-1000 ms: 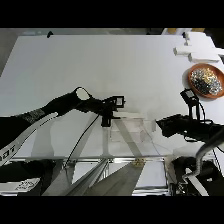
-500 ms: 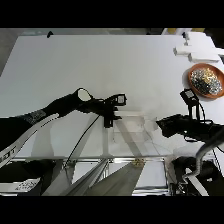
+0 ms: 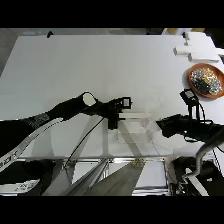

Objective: Fold the box and place the chain.

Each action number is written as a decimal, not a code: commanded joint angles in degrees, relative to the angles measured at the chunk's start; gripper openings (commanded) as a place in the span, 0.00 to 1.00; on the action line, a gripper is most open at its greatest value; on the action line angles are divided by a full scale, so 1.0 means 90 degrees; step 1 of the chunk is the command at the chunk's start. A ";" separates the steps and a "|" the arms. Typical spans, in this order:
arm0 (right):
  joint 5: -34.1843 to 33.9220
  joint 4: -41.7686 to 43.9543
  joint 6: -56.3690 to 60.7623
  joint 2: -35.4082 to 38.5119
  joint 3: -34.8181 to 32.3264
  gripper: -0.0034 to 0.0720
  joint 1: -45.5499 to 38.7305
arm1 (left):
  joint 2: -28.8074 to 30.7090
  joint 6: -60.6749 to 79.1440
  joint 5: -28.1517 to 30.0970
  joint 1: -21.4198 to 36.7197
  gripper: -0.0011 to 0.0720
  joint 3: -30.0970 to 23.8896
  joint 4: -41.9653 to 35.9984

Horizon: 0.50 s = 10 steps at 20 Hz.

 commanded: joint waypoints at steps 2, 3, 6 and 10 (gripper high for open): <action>0.0066 -0.0041 0.0000 0.0002 0.0005 0.49 0.0005 | -0.0005 -0.0010 0.0034 -0.0007 0.03 0.0000 0.0044; 0.0085 -0.0044 -0.0002 0.0002 0.0005 0.49 0.0005 | -0.0005 -0.0010 0.0034 -0.0007 0.03 0.0000 0.0041; 0.0087 -0.0051 -0.0005 0.0002 0.0005 0.49 0.0005 | -0.0005 -0.0007 0.0034 -0.0007 0.03 0.0000 0.0041; 0.0114 -0.0245 0.0000 0.0002 0.0005 0.40 0.0005 | -0.0002 -0.0007 0.0034 -0.0012 0.03 0.0000 0.0039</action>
